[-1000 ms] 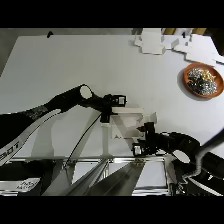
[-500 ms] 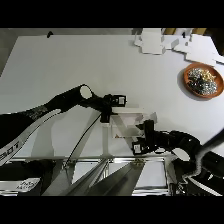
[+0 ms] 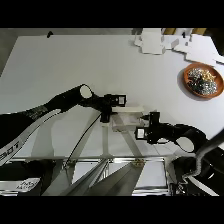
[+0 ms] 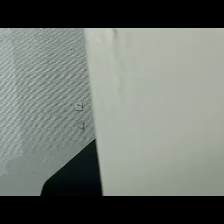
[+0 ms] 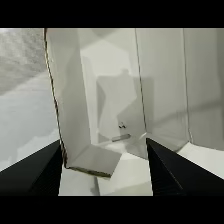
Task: Fold the box and place the chain.
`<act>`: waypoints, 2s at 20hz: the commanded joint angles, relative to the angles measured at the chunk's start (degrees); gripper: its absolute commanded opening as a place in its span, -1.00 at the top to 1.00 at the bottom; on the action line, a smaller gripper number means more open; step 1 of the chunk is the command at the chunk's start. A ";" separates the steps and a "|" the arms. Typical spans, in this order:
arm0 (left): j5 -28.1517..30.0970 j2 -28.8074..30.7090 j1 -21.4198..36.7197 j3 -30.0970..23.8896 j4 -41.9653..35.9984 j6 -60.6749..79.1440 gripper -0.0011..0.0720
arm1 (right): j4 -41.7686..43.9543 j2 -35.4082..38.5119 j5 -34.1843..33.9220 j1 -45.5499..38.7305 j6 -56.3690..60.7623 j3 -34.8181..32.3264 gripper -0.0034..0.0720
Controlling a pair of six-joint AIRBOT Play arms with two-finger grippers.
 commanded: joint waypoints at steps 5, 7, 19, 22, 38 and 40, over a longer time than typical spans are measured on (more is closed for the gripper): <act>-0.13 -0.02 -0.04 -0.04 0.04 0.00 0.94 | 8.79 -0.59 3.63 -6.56 -7.96 2.78 -0.53; -0.13 -0.02 -0.04 -0.04 0.04 0.00 0.94 | 11.13 -2.38 5.33 -8.81 -11.10 4.33 -0.53; -0.13 -0.02 -0.04 -0.04 0.04 0.00 0.94 | 24.04 -13.88 16.04 -17.77 -24.96 10.47 -0.73; -0.13 -0.02 -0.04 -0.04 0.02 0.00 0.94 | 25.29 -16.33 17.09 -20.04 -27.10 10.97 -0.74; -0.13 -0.02 -0.04 -0.04 0.02 0.00 0.94 | 30.49 -28.15 24.90 -21.81 -28.48 14.99 -0.72; -0.13 -0.02 -0.04 -0.04 0.04 0.00 0.94 | 30.53 -28.72 24.96 -21.81 -28.50 14.97 -0.65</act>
